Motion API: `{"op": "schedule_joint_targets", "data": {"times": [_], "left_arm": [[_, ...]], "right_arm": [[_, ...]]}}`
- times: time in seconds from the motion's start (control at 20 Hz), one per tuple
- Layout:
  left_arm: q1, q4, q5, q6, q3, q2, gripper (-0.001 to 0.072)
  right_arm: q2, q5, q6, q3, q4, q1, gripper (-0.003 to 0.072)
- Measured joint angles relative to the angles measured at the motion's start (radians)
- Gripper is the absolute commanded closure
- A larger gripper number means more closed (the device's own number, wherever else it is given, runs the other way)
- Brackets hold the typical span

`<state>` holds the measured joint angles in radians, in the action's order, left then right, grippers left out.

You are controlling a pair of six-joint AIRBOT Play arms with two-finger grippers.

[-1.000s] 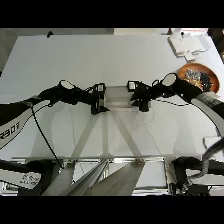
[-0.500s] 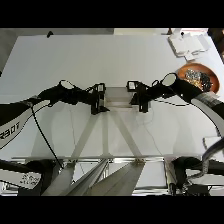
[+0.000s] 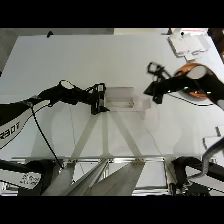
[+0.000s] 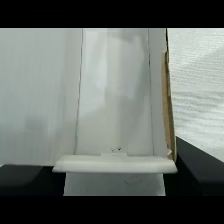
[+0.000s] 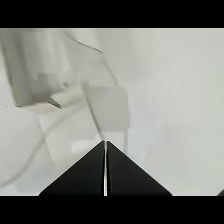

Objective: Fold the box and place the chain.

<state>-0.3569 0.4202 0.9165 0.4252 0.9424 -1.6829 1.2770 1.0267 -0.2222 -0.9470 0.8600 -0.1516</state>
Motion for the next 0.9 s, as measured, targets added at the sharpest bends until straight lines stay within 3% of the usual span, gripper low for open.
{"op": "schedule_joint_targets", "data": {"times": [0.35, 0.6, 0.9], "left_arm": [[0.000, 0.000, 0.000, 0.000, 0.000, 0.000, 0.0537], [0.000, 0.000, 0.000, 0.000, 0.000, 0.000, 0.0537], [0.000, 0.000, 0.000, 0.000, 0.000, 0.000, 0.0537]], "right_arm": [[0.018, 0.057, -0.549, 0.038, 0.137, -0.151, 0.0683], [0.098, 0.083, -0.658, 0.098, 0.081, -0.131, 0.0683], [0.194, 0.079, -0.663, 0.118, -0.093, -0.062, 0.0683]]}}
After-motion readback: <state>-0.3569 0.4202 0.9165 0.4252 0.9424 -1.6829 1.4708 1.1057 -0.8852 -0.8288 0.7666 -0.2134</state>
